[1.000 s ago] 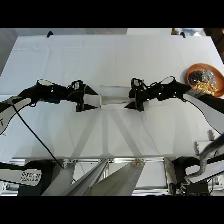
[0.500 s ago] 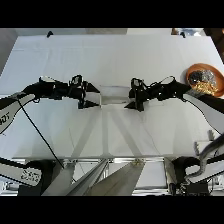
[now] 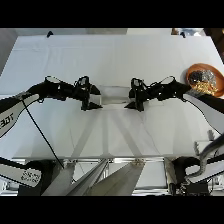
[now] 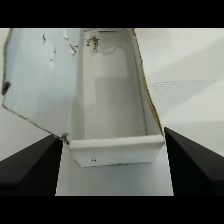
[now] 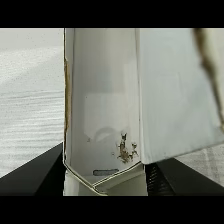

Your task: Fold the box and place the chain.

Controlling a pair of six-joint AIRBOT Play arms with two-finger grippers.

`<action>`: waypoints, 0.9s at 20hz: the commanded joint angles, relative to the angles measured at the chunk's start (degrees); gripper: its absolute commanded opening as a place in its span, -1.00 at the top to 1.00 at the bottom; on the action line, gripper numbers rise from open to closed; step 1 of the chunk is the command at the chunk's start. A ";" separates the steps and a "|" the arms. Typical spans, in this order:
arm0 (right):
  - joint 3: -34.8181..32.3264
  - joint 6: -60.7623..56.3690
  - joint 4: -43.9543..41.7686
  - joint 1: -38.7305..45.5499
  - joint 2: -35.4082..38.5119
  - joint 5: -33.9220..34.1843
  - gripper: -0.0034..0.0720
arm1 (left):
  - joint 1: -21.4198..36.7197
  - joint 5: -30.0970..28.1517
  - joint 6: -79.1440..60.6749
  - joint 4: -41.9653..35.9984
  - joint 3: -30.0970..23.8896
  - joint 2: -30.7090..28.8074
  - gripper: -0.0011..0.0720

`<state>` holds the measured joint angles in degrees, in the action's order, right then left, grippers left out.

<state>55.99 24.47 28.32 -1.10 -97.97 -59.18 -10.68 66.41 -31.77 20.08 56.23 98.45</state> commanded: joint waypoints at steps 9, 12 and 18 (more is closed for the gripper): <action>0.04 -0.02 -0.02 0.00 0.00 0.02 0.27 | -4.83 -8.50 9.01 5.77 1.46 0.37 -0.78; 0.04 -0.02 -0.02 0.00 0.00 0.00 0.27 | -5.57 -9.27 9.75 7.28 1.55 0.35 -0.78; 0.04 -0.02 -0.02 0.00 0.00 0.00 0.27 | -5.86 -9.27 9.75 7.85 1.55 0.33 0.13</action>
